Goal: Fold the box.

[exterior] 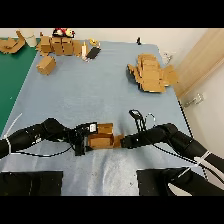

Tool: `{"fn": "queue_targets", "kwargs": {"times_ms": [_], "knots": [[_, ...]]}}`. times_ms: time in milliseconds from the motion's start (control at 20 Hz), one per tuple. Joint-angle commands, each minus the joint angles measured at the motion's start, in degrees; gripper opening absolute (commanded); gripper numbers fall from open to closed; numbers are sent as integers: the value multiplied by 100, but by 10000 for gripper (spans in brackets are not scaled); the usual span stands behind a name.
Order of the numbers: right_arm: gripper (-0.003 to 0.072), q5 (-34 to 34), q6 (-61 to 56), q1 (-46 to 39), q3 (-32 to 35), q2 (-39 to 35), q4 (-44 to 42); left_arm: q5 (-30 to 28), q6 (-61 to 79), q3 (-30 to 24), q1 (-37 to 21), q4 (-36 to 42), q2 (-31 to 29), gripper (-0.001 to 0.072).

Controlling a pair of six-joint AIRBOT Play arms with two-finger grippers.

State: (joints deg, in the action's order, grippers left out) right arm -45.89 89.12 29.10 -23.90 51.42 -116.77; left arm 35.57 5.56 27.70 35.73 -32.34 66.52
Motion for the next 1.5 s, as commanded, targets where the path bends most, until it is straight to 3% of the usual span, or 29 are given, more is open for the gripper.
{"fn": "queue_targets", "kwargs": {"times_ms": [0, 200, 350, 800, 850, 900, 1150, 1250, 1450], "knots": [[3, 55, 50, 138, -24, 4, -326, -2, -2, -2, 0, 0, 4, 528], [5, 37, 46, 232, -138, -243, -374, 0, -2, -2, 0, 0, 4, 528], [233, 15, 46, 280, -256, -293, -361, 0, -2, -2, 0, 0, 4, 528], [245, 52, -61, 280, -490, -291, -317, 0, -2, -2, 0, 0, 4, 528], [291, 52, -61, 280, -490, -291, -393, 0, -2, -2, 0, 0, 4, 528], [386, 52, -59, 282, -490, -284, -463, 0, -2, -2, 0, 0, 4, 528], [415, 212, -151, 555, -540, 57, -538, 0, -2, -2, 0, 0, 4, 528], [415, 225, -385, 745, -726, 308, -361, 0, -2, -2, 0, 0, 4, 528], [415, -90, -1792, 1257, -1325, 820, 870, 0, -2, -2, 0, 0, 4, 528]]}}
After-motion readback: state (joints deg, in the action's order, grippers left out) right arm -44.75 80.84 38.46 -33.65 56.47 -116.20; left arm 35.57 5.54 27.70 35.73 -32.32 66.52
